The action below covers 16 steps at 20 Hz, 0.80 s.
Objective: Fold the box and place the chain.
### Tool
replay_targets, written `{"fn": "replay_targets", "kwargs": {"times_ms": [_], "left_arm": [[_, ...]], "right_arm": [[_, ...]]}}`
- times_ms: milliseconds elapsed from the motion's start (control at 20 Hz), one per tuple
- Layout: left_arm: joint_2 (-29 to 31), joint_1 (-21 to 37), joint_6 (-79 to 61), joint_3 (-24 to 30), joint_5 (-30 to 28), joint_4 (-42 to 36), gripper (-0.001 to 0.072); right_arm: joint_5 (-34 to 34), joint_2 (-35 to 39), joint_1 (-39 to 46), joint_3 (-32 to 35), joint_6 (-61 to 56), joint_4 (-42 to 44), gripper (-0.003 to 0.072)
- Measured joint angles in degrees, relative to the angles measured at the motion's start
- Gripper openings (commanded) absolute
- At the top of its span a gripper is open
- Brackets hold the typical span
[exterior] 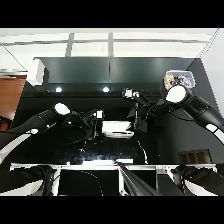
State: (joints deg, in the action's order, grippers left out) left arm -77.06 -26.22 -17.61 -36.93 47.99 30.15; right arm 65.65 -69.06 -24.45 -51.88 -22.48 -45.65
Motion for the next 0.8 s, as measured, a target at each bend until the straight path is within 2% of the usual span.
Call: {"fn": "replay_targets", "kwargs": {"times_ms": [800], "left_arm": [[0.00,0.00,0.02,-0.02,0.02,0.00,0.0484]], "right_arm": [[-4.98,-1.01,-0.39,2.12,2.47,-2.34,0.0720]]}}
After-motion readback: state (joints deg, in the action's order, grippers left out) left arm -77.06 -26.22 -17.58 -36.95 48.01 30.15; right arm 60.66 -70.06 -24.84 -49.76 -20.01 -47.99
